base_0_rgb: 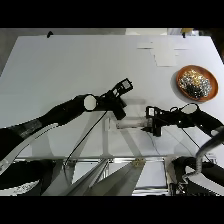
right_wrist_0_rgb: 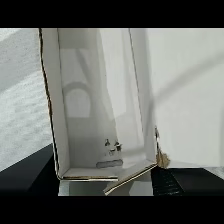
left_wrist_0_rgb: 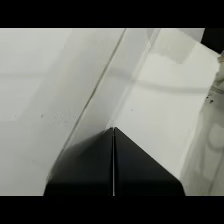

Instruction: Fold the box and place the chain.

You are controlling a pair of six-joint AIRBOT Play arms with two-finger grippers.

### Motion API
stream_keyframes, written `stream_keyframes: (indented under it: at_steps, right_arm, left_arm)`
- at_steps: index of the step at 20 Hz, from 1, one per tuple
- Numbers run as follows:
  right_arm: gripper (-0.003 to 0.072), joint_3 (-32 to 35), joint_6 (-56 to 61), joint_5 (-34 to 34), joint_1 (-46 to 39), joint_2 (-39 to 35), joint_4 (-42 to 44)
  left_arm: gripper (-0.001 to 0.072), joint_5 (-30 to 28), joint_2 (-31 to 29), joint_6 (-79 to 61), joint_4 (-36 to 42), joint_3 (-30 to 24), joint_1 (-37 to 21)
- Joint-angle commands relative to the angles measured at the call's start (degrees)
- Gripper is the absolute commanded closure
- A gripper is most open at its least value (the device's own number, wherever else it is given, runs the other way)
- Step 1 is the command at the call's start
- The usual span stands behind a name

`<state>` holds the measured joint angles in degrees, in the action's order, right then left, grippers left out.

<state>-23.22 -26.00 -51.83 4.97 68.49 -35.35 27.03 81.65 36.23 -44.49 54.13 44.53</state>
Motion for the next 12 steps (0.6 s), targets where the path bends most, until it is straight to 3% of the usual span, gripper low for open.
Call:
stream_keyframes:
  at_steps: [1,3,6,12]
  right_arm:
    - [0.0270,0.0,0.0,0.0,0.0,0.0,0.0]
    - [0.0270,0.0,0.0,0.0,0.0,0.0,0.0]
    - [0.0270,0.0,0.0,0.0,0.0,0.0,0.0]
    - [0.0270,0.0,0.0,0.0,0.0,0.0,0.0]
  left_arm:
    - [0.0704,7.6,-5.9,-0.1,-5.0,0.0,-1.7]
    - [0.0704,14.8,-9.2,-0.1,-7.6,0.0,-2.6]
    - [0.0705,24.3,-9.3,-0.2,-10.6,-0.3,-3.5]
    - [0.0703,24.8,-6.4,-4.3,-10.3,-6.4,-3.7]
